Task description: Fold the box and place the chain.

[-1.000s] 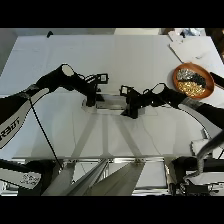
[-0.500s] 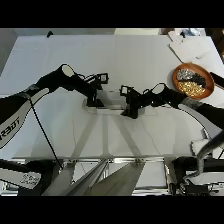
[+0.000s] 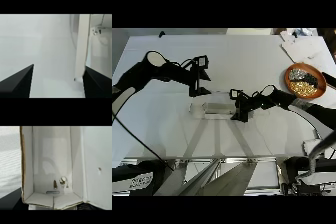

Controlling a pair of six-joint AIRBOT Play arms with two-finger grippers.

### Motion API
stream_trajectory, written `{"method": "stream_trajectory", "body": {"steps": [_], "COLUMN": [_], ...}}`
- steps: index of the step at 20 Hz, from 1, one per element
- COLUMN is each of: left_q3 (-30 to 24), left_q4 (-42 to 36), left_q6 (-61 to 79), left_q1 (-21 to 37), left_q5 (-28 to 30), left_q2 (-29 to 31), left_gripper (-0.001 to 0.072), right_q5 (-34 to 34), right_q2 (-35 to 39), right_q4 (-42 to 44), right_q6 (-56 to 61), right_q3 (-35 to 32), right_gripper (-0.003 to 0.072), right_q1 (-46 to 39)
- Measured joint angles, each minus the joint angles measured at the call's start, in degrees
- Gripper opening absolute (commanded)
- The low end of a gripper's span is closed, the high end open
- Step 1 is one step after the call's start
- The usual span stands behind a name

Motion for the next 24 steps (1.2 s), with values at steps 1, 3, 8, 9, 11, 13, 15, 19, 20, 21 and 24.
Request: {"method": "stream_trajectory", "body": {"steps": [1,3,8,9,11,13,15,19,20,21,24], "left_q3": [0.02,0.02,0.0,0.0,0.0,0.0,0.0,0.0,0.0,0.0,0.0], "left_q4": [0.02,-0.02,0.07,0.07,0.04,0.07,0.04,0.04,0.04,0.04,0.04], "left_q6": [-0.07,-0.11,-0.22,-0.24,-0.24,-0.26,-0.26,-0.26,-0.26,-0.26,-0.26], "left_q1": [0.52,1.22,1.86,1.9,1.9,1.92,1.92,1.95,1.97,1.97,1.99], "left_q5": [0.22,0.09,0.15,0.17,0.15,0.17,0.2,0.46,0.61,0.72,1.14], "left_q2": [1.42,3.76,6.03,6.16,6.36,6.47,6.51,6.54,6.54,6.54,6.54], "left_gripper": [0.064,0.064,0.0639,0.0639,0.0639,0.0639,0.0639,0.0638,0.0638,0.0638,0.0637], "right_q5": [-0.09,-0.24,-0.46,-0.5,-0.52,-0.52,-0.57,-0.63,-0.7,-0.85,-1.29], "right_q2": [0.0,0.0,0.02,0.02,0.02,0.02,0.02,0.02,0.02,0.02,0.07], "right_q4": [0.0,0.02,0.07,0.07,0.09,0.09,0.09,0.09,0.09,0.11,0.13], "right_q6": [0.04,0.07,0.09,0.09,0.09,0.09,0.09,0.09,0.09,0.0,-0.33], "right_q3": [0.0,0.0,0.0,0.0,0.0,0.0,0.0,0.0,0.0,0.0,0.0], "right_gripper": [0.0298,0.0298,0.0298,0.0298,0.0298,0.0298,0.0298,0.0298,0.0298,0.0298,0.0298], "right_q1": [0.0,0.0,0.0,0.0,0.0,0.0,0.0,0.0,0.0,0.0,0.0]}}
